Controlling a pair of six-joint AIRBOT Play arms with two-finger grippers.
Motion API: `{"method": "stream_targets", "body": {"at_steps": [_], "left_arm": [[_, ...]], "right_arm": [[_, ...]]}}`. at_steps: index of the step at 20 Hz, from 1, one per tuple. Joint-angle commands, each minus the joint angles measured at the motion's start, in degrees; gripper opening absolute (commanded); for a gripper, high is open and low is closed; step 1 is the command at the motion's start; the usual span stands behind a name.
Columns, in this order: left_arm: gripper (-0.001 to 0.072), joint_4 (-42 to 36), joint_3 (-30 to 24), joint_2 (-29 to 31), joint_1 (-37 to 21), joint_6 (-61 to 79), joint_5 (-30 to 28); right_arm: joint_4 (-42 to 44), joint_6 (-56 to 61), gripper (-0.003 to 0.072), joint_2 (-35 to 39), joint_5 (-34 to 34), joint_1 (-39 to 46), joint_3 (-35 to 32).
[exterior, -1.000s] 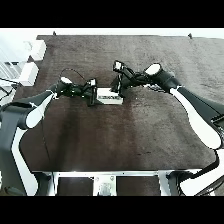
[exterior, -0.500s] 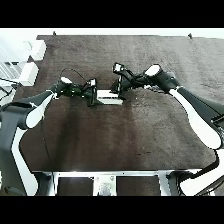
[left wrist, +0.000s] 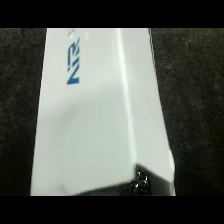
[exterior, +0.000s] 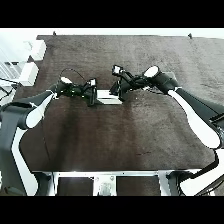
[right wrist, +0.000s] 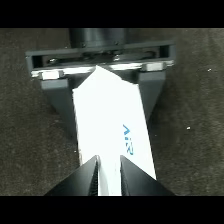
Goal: Fold the box and place the chain.
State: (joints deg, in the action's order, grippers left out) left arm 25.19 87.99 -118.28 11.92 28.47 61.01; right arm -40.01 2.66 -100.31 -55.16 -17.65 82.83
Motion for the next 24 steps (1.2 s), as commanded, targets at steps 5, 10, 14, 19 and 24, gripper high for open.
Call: {"method": "stream_targets", "body": {"at_steps": [5, 10, 14, 19, 24], "left_arm": [[0.0309, 0.02, 0.0, -0.02, 0.04, 0.07, 0.04], [0.0309, 0.02, 0.0, -0.02, 0.04, 0.07, 0.04], [0.0309, 0.02, 0.0, -0.02, 0.04, 0.07, 0.02], [0.0309, 0.02, 0.0, -0.02, 0.04, 0.07, 0.02], [0.0309, 0.02, 0.0, -0.02, 0.04, 0.07, 0.02]], "right_arm": [[-0.31, 0.26, 0.0151, -0.02, 3.74, -0.48, -2.1], [-0.02, 0.28, 0.0152, 0.31, 4.61, -0.44, -1.92], [0.09, 0.31, 0.0153, 0.63, 4.63, -0.42, -0.59], [0.13, 0.33, 0.0152, 0.63, 4.55, -0.52, -1.79], [0.15, 0.31, 0.0151, 0.63, 4.55, -2.1, -4.57]]}}
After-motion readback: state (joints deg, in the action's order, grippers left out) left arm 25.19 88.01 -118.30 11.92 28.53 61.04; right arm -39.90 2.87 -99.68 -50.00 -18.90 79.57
